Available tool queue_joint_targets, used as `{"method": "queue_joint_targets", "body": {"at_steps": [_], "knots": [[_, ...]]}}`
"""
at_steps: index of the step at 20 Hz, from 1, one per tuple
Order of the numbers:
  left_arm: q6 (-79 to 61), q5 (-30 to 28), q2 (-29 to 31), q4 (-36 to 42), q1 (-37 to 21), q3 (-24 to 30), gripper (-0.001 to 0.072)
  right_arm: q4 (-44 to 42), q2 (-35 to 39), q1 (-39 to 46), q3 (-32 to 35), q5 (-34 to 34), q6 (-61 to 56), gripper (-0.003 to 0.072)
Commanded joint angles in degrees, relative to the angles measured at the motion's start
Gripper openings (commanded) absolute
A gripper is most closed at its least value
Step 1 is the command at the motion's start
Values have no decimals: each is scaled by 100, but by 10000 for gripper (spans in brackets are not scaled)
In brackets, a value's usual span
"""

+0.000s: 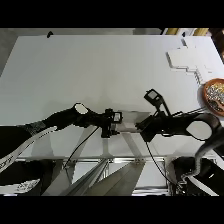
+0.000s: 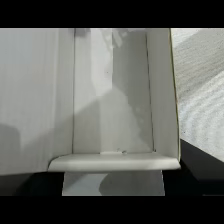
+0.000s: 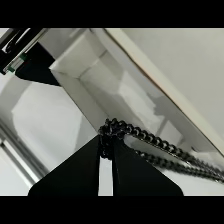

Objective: Fold the box and place the chain.

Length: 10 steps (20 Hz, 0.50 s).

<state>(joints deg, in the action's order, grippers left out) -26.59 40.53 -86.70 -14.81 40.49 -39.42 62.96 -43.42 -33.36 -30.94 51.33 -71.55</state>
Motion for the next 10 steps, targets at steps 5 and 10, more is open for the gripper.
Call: {"method": "queue_joint_targets", "body": {"at_steps": [5,10], "knots": [[0,0,0,-2,-4,-2,253,697,-221,-162,-229,111,-4,198],[0,-2,0,0,-4,-2,253,1569,634,1067,-398,1222,2352,161]]}}
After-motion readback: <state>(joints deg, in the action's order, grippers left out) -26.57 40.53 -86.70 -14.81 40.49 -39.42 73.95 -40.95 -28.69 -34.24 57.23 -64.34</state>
